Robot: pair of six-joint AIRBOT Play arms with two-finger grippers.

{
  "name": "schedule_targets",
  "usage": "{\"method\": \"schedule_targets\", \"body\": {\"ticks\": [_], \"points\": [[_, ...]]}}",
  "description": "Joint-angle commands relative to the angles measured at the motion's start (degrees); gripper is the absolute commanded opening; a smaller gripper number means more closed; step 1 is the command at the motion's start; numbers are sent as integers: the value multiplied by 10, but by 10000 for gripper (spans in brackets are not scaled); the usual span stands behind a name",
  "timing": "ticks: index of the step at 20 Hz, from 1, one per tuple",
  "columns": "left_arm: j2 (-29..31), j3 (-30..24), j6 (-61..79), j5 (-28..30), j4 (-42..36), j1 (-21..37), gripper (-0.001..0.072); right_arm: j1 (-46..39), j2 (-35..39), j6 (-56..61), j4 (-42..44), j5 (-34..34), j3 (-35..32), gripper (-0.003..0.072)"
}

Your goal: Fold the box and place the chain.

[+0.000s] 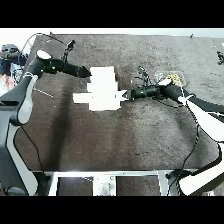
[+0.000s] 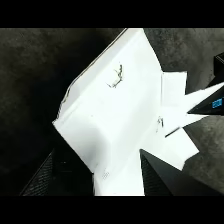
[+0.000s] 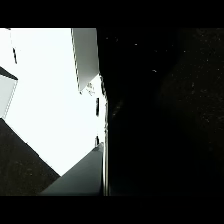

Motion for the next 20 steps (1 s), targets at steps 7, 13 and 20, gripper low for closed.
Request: {"method": "schedule_targets", "body": {"ticks": [7,13,20], "points": [[-67,25,25,-103,-59,-10,568,1,0,0,1,18,0,11],[-68,25,40,-139,-51,-18,457,-1,0,0,0,19,0,11],[-68,25,70,-147,-31,-18,264,-3,0,0,-6,19,0,11]]}}
